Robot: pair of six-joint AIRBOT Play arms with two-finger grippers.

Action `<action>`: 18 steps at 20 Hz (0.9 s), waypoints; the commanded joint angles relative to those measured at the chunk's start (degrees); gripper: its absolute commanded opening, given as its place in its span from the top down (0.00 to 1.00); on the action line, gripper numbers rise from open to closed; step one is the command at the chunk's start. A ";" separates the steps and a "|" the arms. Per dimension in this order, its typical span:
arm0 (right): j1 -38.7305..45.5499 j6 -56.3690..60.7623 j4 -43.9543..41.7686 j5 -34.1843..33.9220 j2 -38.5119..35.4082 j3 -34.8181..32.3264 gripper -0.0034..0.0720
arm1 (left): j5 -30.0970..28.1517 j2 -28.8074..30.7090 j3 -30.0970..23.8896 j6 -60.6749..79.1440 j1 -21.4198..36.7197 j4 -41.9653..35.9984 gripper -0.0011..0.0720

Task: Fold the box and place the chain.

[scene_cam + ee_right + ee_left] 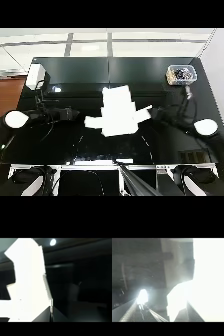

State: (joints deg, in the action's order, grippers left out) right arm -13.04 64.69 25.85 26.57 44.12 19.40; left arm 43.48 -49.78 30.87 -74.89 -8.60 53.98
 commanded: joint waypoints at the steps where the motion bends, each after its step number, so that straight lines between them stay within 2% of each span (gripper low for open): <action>1: -10.29 2.54 -3.30 -10.27 -0.70 -5.51 0.94 | 5.22 -9.92 5.25 2.99 0.66 -5.25 0.02; 2: -10.43 2.54 -3.26 -10.05 -0.68 -5.51 0.94 | 8.50 -13.66 7.76 4.13 1.86 -8.04 0.04; 5: -10.43 2.47 -3.10 -10.40 -0.68 -5.51 0.94 | 22.51 -26.23 13.53 17.70 5.44 -25.22 0.03; 6: -10.43 2.43 -3.08 -10.32 -0.68 -5.51 0.94 | 24.81 -29.94 15.21 18.08 5.40 -25.97 0.04; 13: -10.43 2.43 -3.10 -8.83 -0.68 -5.51 0.94 | 26.25 -44.96 28.26 17.59 -3.26 -24.46 0.04; 18: -10.43 2.40 -3.04 -8.28 -0.68 -5.51 0.94 | 37.46 -53.83 37.62 17.46 -4.68 -24.00 0.04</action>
State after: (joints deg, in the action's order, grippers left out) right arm -23.42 67.11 22.79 17.87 43.48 13.93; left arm 74.15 -98.83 63.61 -57.56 -12.29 29.95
